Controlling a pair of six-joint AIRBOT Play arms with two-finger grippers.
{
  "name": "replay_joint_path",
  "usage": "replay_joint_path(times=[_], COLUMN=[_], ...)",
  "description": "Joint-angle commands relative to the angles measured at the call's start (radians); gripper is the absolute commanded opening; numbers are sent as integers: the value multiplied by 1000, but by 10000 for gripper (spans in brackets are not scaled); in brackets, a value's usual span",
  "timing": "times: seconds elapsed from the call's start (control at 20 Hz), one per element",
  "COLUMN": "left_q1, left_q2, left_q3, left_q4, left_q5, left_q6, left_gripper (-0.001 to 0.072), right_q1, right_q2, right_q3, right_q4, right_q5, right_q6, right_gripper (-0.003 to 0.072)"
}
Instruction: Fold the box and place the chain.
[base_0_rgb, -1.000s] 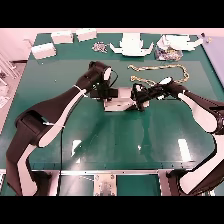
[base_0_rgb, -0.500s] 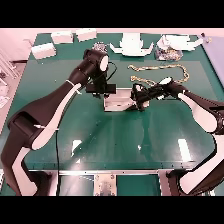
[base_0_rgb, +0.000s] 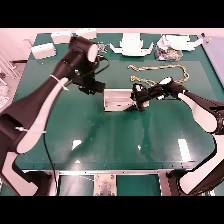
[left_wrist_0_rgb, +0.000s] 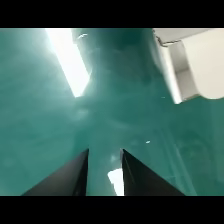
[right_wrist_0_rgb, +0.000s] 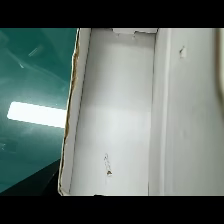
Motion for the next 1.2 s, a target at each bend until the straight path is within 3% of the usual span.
replay_joint_path(times=[0.0,0.15,0.35,0.4,0.45,0.5,0.55,0.65,0.8,1.05,1.15], left_q1=[117,196,203,207,217,231,244,266,273,273,282], left_q2=[32,32,25,25,26,26,26,26,26,25,25], left_q3=[-90,-223,-243,-247,-259,-282,-313,-377,-475,-508,-547], left_q4=[-325,-544,-486,-480,-500,-536,-559,-611,-669,-687,-774], left_q5=[153,174,214,245,261,287,291,307,426,473,512], left_q6=[333,577,639,700,776,858,954,1146,1342,1384,1532], left_gripper=[258,259,231,259,501,691,720,720,719,718,720], right_q1=[0,0,0,0,0,0,0,0,0,0,0], right_q2=[1,1,1,1,1,1,1,1,1,1,1], right_q3=[0,0,0,0,0,0,0,0,0,0,0], right_q4=[0,0,0,0,0,0,0,0,0,0,0], right_q5=[0,1,1,1,0,1,1,1,0,0,0], right_q6=[0,0,0,0,0,0,0,0,0,0,0], right_gripper=[497,497,497,497,497,497,497,497,497,497,497])
